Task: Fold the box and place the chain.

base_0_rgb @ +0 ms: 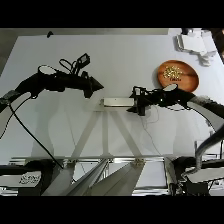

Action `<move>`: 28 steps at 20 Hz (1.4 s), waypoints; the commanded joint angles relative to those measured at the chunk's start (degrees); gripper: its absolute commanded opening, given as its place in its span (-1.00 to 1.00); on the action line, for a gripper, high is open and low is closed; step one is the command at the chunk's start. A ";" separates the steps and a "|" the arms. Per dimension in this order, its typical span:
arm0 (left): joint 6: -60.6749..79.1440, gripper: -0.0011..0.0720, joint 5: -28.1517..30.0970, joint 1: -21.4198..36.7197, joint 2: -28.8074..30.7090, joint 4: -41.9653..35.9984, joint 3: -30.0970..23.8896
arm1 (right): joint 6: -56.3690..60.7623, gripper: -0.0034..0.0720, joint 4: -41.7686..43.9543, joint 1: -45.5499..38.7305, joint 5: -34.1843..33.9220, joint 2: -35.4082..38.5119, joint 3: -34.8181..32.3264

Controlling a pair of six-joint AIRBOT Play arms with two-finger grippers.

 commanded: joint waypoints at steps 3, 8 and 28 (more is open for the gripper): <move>-3.26 -0.96 -10.86 1.60 -0.42 15.78 -0.04 | 0.02 0.19 0.02 0.00 0.00 0.00 0.02; -0.17 -0.95 -16.92 -3.13 -4.46 6.60 -0.04 | 0.02 0.19 0.00 0.00 0.00 0.00 0.02; 1.27 -0.95 6.99 -3.17 -11.08 -10.36 -0.02 | 0.02 0.19 0.02 0.00 -0.02 0.00 0.02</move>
